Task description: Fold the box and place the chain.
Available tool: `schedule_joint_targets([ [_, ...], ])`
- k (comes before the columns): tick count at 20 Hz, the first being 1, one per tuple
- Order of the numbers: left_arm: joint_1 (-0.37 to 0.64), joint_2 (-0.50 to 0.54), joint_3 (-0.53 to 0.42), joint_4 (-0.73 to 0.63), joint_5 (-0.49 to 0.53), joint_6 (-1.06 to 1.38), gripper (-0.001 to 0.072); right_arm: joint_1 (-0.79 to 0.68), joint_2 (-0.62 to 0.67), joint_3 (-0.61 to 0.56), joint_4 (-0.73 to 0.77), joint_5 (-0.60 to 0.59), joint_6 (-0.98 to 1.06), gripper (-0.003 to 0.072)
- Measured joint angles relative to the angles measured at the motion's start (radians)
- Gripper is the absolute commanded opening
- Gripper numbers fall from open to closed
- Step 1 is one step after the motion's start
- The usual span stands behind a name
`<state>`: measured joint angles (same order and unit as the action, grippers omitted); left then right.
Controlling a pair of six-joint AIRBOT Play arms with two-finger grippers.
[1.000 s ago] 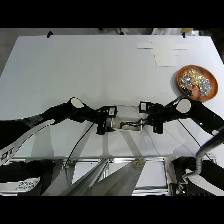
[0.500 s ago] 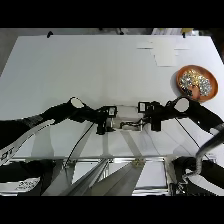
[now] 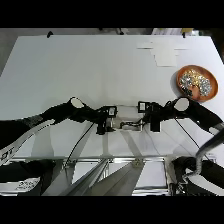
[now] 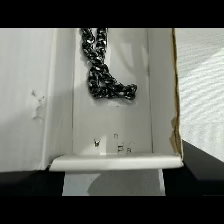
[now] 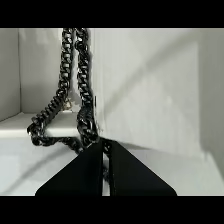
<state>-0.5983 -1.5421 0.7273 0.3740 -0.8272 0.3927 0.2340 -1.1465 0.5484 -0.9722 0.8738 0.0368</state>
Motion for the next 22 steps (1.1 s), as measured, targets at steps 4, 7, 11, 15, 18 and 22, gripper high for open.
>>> schedule_joint_targets([
  [4,0.0,0.0,0.0,0.0,0.0,0.0,0.036,-0.059,0.152,0.0,-0.08,0.021,0.167,0.0016],
  [7,0.0,0.0,0.0,0.0,0.0,0.0,0.036,-0.085,0.306,0.0,-0.092,0.034,0.304,0.0016],
  [11,0.0,0.0,0.0,0.0,0.0,0.0,0.036,-0.097,0.486,0.0,-0.027,0.089,0.411,0.0015],
  [15,0.0,0.0,0.0,0.0,0.0,0.0,0.036,-0.095,0.606,0.0,0.164,0.159,0.443,0.0015],
  [18,0.0,0.0,0.0,0.0,0.0,0.0,0.036,-0.052,0.642,0.0,0.323,0.18,0.446,0.0015],
  [22,0.0,0.0,0.0,0.0,0.0,0.0,0.036,0.093,0.634,0.0,0.438,0.114,0.433,0.0015],
])
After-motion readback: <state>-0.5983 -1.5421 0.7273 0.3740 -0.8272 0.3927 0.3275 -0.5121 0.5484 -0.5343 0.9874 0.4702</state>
